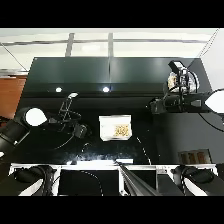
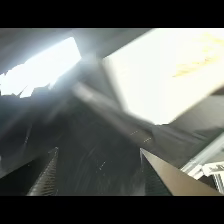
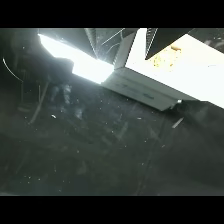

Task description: Fold the box and place the chain.

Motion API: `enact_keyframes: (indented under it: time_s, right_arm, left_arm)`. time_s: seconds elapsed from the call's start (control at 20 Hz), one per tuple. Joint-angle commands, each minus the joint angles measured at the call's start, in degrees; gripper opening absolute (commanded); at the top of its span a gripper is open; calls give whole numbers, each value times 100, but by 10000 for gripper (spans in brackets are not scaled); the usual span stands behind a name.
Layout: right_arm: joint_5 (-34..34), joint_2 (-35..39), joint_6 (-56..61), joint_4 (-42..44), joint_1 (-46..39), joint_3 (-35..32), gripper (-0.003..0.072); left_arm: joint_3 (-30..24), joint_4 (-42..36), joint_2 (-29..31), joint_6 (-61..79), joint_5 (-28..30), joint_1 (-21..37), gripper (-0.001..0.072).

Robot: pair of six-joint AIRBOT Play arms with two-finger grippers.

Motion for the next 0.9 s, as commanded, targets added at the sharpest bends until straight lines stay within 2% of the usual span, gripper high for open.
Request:
enact_keyframes:
  time_s: [0.0,0.05,0.1,0.2,0.25,0.45,0.7,0.85]
  right_arm:
    - [-70,2,101,-120,0,0,351]
    - [-68,2,103,-151,2,-2,351]
    - [-72,2,114,-192,2,-2,351]
    - [-66,2,140,-302,2,-2,351]
    - [-70,2,153,-343,2,-2,351]
    - [-76,0,295,-496,2,-2,351]
    - [-94,0,376,-586,2,-2,351]
    - [-177,0,378,-581,4,-2,351]
  left_arm:
    - [-505,-1287,-81,3980,664,31,584]
    - [-503,-1187,-125,4579,664,-50,586]
    - [-503,-1073,-177,5119,634,-181,709]
    - [-466,-564,-282,5617,616,-560,716]
    - [-463,-590,-372,5836,643,-627,716]
    - [-398,-1611,-1080,6996,608,-398,716]
    - [-177,-1853,-1626,7176,621,-31,716]
    - [-52,-1897,-1827,7176,603,-68,716]
